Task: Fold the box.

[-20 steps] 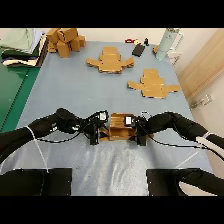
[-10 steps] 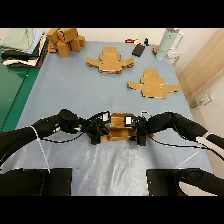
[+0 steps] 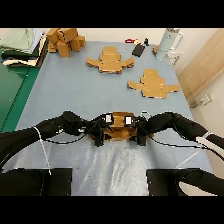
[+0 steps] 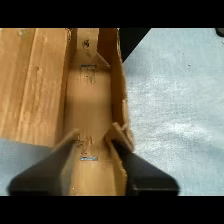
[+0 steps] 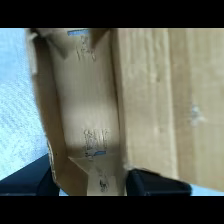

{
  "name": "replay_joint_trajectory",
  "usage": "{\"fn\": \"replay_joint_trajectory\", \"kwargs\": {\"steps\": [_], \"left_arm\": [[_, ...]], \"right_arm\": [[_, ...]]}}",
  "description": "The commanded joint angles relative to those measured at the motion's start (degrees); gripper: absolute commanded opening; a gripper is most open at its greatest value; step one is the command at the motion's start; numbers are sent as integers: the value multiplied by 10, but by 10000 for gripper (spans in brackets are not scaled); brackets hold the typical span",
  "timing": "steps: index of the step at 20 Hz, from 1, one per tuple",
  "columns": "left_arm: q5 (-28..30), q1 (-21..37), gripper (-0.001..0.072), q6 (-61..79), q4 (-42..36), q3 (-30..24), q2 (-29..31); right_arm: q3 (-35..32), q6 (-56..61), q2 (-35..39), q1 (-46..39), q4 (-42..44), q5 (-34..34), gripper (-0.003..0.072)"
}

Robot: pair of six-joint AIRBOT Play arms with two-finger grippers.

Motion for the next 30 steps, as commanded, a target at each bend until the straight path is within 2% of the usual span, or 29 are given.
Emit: {"fn": "replay_joint_trajectory", "kwargs": {"steps": [1, 7, 8, 9, 10, 11, 16, 18, 20, 22, 24, 26, 27, 30], "left_arm": [[-4, -2, 433, 1, -2, 1, 0], [-5, -2, 432, -2, -1, 1, 0], [1, -2, 412, -10, -1, 1, 0], [7, 0, 252, -29, 6, 1, 1], [14, 4, 28, -53, 32, 1, 5], [13, 9, 13, -90, 68, 1, 14], [5, 45, 13, -264, 214, 1, 94], [-15, 66, 13, -376, 268, 1, 136], [-36, 92, 13, -555, 353, 1, 179], [-67, 128, 13, -816, 489, 0, 225], [-145, 177, 13, -1075, 595, 0, 257], [-221, 215, 13, -1133, 589, -3, 261], [-237, 219, 13, -1133, 564, -12, 258], [-186, 187, 13, -1118, 464, -46, 236]], "right_arm": [[0, 0, 0, 0, 0, 0, 471], [0, 0, 0, 0, 0, 0, 471], [0, 0, 0, 0, 0, 0, 471], [0, 0, 0, 0, 1, 0, 471], [0, 0, 0, 0, 1, 0, 471], [0, 0, 0, 0, 1, 0, 471], [0, 0, 0, 0, 0, 0, 471], [0, 0, 0, 0, 0, 0, 471], [0, 0, 0, 0, 0, 0, 471], [0, 0, 0, 0, 0, 0, 471], [0, 0, 0, 0, 0, 0, 471], [0, 0, 0, 0, 0, 0, 471], [0, 0, 0, 0, 0, 0, 471], [0, 0, 0, 0, 0, 0, 471]]}}
